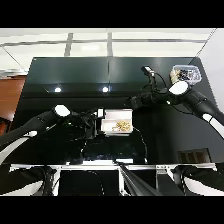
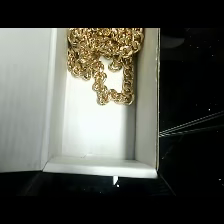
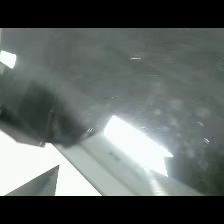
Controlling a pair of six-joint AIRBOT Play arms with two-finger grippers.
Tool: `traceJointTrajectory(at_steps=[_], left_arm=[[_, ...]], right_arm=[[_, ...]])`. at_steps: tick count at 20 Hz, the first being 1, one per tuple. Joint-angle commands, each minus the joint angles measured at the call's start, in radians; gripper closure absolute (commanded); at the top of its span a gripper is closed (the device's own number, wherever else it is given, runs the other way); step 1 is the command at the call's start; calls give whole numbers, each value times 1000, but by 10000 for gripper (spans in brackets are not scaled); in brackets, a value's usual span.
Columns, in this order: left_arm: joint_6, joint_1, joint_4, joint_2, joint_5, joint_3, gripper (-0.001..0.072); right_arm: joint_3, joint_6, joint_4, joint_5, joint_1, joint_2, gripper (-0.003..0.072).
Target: Fold the box and place the chain.
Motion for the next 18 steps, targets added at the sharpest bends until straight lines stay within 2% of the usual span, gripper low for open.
traceJointTrajectory(at_steps=[1, 4, 8, 14, 18], left_arm=[[1, 0, 1, -1, 0, 0, 343], [1, 0, 1, -1, 0, 0, 343], [1, -1, 1, -1, 0, 0, 343], [1, 0, 1, -1, 0, 0, 343], [1, -1, 1, -1, 0, 0, 343]], right_arm=[[69, -136, -87, 201, 9, -2, 4], [69, -267, -126, 319, 34, -3, 4], [68, -455, -150, 303, 98, -4, 8], [51, -483, -180, 296, 139, -11, 8], [51, -483, -194, 335, 141, -11, 8]])
